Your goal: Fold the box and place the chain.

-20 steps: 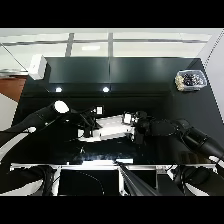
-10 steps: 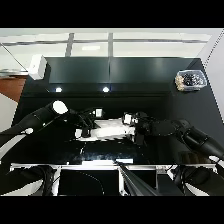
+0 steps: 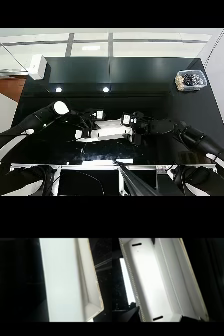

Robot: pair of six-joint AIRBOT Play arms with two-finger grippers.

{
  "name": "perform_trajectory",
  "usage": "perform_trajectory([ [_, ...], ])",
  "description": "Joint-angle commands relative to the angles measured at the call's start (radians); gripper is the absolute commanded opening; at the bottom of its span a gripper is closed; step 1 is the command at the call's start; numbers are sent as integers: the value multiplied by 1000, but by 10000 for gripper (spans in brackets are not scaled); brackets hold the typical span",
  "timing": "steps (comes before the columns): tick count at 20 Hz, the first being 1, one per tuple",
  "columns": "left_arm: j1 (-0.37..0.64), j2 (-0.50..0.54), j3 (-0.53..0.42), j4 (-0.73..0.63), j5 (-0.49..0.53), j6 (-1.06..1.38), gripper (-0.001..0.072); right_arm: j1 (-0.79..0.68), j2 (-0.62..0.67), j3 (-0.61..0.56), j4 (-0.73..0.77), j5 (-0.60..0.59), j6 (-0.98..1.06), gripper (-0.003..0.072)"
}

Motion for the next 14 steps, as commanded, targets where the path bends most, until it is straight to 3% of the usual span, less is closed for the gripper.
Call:
perform_trajectory([
  [1, -20, 0, 1, 19, 11, 0, 26, 1, -12, 1, 45, -54, -23, 696],
  [4, -19, 0, 1, 18, 50, -6, 26, 1, -44, -2, 41, -114, -23, 696],
  [14, -19, 0, 1, 17, 48, -7, 27, 0, -91, -21, 32, -82, -23, 696],
])
